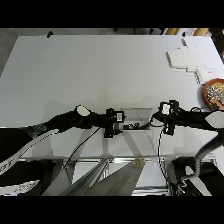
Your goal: Fold the box and place the chain.
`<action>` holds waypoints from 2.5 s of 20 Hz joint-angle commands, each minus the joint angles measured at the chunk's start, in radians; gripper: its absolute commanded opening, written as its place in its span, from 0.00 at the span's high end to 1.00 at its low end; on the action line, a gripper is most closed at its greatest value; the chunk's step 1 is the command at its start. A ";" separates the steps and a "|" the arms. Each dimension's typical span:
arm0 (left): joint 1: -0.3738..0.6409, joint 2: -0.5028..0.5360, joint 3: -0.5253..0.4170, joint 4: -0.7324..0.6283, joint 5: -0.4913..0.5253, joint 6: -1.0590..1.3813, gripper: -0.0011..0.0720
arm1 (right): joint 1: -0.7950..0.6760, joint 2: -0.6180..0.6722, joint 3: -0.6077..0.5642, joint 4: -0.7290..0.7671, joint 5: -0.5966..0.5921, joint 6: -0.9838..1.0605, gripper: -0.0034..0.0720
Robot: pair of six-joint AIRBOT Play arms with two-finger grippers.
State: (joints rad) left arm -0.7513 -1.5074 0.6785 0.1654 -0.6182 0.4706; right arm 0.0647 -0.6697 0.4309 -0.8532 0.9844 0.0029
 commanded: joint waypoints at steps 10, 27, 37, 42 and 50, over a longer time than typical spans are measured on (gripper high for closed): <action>0.000 0.001 0.000 0.000 0.000 0.000 0.56 | 0.306 0.043 0.001 0.331 -0.069 -0.110 0.93; 0.000 0.001 0.000 0.000 0.000 0.000 0.56 | 0.040 0.001 0.002 0.122 -0.007 -0.004 0.72; 0.000 0.001 0.000 0.000 0.000 0.000 0.56 | -0.023 -0.224 0.002 -0.254 -0.069 -0.003 0.74; 0.000 0.001 0.000 0.000 0.000 0.000 0.56 | -0.023 -0.333 0.001 -0.272 -0.112 -0.012 0.61; 0.000 0.001 0.000 0.000 0.000 0.000 0.56 | -0.023 -0.395 0.001 -0.232 -0.110 -0.134 0.75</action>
State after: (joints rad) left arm -0.7513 -1.5074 0.6785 0.1658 -0.6182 0.4709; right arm 0.0418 -1.0492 0.4332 -1.1065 0.8814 -0.0868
